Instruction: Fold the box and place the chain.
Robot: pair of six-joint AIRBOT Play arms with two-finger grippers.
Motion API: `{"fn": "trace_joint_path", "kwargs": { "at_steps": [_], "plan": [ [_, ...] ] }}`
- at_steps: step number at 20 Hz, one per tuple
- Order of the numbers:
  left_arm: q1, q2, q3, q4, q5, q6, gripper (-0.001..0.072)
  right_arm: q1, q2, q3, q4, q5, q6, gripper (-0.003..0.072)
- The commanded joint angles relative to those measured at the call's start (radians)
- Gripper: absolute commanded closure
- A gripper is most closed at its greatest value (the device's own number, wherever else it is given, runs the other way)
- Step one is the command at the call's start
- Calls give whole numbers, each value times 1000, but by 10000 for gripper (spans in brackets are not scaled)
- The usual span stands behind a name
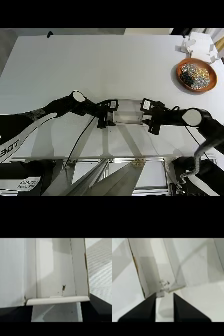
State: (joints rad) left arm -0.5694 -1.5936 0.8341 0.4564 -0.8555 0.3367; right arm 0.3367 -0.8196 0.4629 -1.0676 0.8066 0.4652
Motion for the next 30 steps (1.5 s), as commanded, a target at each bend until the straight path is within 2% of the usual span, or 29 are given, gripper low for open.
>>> {"fn": "trace_joint_path", "kwargs": {
  "at_steps": [1,4,6,7,8,9,12,16,20,25,28,29,30],
  "plan": [
    [0,0,0,1,-2,0,500,-8,160,0,-267,92,453,525],
    [0,0,0,1,-2,-1,500,-129,233,-1,-312,139,811,525],
    [0,0,0,1,-2,0,500,-222,224,-3,-310,182,906,530],
    [0,0,0,1,-2,-1,500,-261,210,-11,-298,185,948,568],
    [0,0,0,1,-2,0,500,-291,193,-27,-270,171,981,669],
    [0,0,0,1,-2,0,500,-312,171,-53,-219,136,986,666],
    [0,0,0,1,-2,-1,500,-318,84,-132,-69,38,942,666],
    [0,0,0,1,-2,0,500,-318,-66,-153,49,-34,855,666],
    [0,0,0,1,-2,-1,500,-318,-161,-153,269,-40,673,666],
    [0,0,0,1,-2,0,500,-317,-183,-153,337,-32,609,666],
    [0,0,0,1,-2,0,500,-317,-134,-153,377,-12,570,661],
    [0,0,0,1,-2,-1,500,-317,-109,-153,383,-5,571,606],
    [0,0,0,1,-2,0,500,-317,-80,-153,393,2,571,476]
  ]
}}
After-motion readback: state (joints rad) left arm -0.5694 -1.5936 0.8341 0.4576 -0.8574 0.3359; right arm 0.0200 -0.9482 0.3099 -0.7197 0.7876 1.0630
